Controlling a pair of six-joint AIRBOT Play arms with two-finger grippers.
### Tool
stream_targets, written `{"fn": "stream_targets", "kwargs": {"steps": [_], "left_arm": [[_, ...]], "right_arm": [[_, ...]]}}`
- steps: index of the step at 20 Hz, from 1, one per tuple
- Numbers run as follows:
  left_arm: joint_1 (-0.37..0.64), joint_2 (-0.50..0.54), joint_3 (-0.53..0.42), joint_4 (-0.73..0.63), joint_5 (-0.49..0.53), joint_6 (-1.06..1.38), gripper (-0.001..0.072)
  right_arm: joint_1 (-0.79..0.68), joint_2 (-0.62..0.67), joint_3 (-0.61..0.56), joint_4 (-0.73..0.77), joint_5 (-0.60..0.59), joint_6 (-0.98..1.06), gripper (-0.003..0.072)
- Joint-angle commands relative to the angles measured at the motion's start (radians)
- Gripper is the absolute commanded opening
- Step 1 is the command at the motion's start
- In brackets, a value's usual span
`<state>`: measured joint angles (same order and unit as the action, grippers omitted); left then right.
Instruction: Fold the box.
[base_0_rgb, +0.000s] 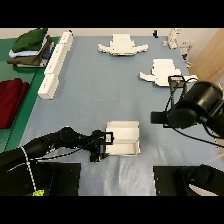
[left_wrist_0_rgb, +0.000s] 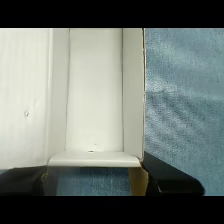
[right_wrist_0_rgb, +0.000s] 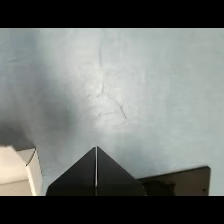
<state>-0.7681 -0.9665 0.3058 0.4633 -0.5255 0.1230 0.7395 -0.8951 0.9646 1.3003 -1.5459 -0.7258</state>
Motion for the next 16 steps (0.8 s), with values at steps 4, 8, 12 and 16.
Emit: {"fn": "stream_targets", "kwargs": {"steps": [4, 8, 12, 16], "left_arm": [[0.001, 0.0, 0.0, 0.0, 0.0, 0.0, 0.0422], [0.001, 0.0, 0.0, 0.0, 0.0, 0.0, 0.0422], [0.001, 0.0, 0.0, 0.0, 0.0, 0.0, 0.0422], [0.001, 0.0, 0.0, 0.0, 0.0, 0.0, 0.0422]], "right_arm": [[-0.459, -0.147, -0.075, 0.542, 0.324, -0.578, 0.0], [-0.558, -0.351, -0.075, 0.917, 0.348, -0.939, -0.0001], [-0.555, -0.513, -0.074, 1.275, 0.19, -1.303, -0.0001], [-0.538, -0.524, -0.075, 1.304, 0.033, -1.423, -0.0001]]}}
